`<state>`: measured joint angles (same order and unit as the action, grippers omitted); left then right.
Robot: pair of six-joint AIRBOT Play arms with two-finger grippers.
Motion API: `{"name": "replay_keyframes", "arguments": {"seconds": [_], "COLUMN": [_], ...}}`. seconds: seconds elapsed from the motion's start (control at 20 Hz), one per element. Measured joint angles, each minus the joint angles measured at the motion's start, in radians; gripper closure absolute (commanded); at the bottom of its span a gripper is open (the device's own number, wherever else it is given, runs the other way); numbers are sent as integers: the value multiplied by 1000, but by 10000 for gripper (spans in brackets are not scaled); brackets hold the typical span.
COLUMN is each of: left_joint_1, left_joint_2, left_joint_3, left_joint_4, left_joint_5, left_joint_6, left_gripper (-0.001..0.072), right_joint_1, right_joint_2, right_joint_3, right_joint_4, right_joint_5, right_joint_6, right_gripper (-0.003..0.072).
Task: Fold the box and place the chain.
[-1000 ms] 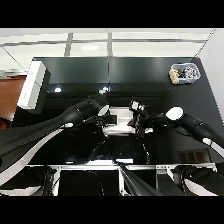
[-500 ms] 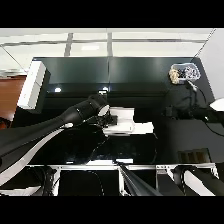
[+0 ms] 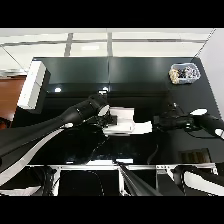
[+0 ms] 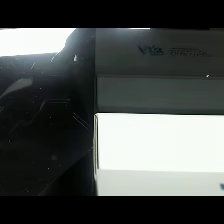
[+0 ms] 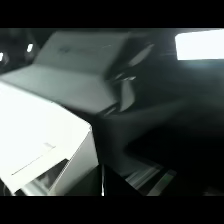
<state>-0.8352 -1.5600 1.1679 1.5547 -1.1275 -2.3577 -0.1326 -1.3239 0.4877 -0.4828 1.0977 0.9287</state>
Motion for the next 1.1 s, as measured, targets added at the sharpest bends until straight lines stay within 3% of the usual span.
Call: {"name": "replay_keyframes", "arguments": {"seconds": [0.15,0.2,0.25,0.3,0.5,0.6,0.75,0.8,0.85,1.1], "left_joint_1": [0,0,0,0,0,0,0,0,0,0], "left_joint_2": [0,0,0,0,0,0,0,0,0,0], "left_joint_3": [0,0,0,0,0,0,0,0,0,0], "left_joint_4": [1,1,1,0,0,0,0,0,0,0], "left_joint_5": [-2,-2,-1,2,1,1,0,0,0,0], "left_joint_6": [2,2,2,-1,0,0,0,0,0,2], "left_gripper": [685,685,685,685,685,685,685,685,685,685], "right_joint_1": [68,82,92,99,119,140,197,219,244,370], "right_joint_2": [-22,-26,-27,-30,-33,-34,-34,-34,-34,-34], "right_joint_3": [14,24,37,54,132,161,193,204,219,307], "right_joint_4": [34,39,43,46,40,39,31,21,-2,-175], "right_joint_5": [-2,2,15,27,92,113,128,127,119,55], "right_joint_6": [-41,-48,-55,-59,-66,-64,-34,-11,20,233], "right_gripper": [667,485,187,53,57,195,216,303,321,321]}}
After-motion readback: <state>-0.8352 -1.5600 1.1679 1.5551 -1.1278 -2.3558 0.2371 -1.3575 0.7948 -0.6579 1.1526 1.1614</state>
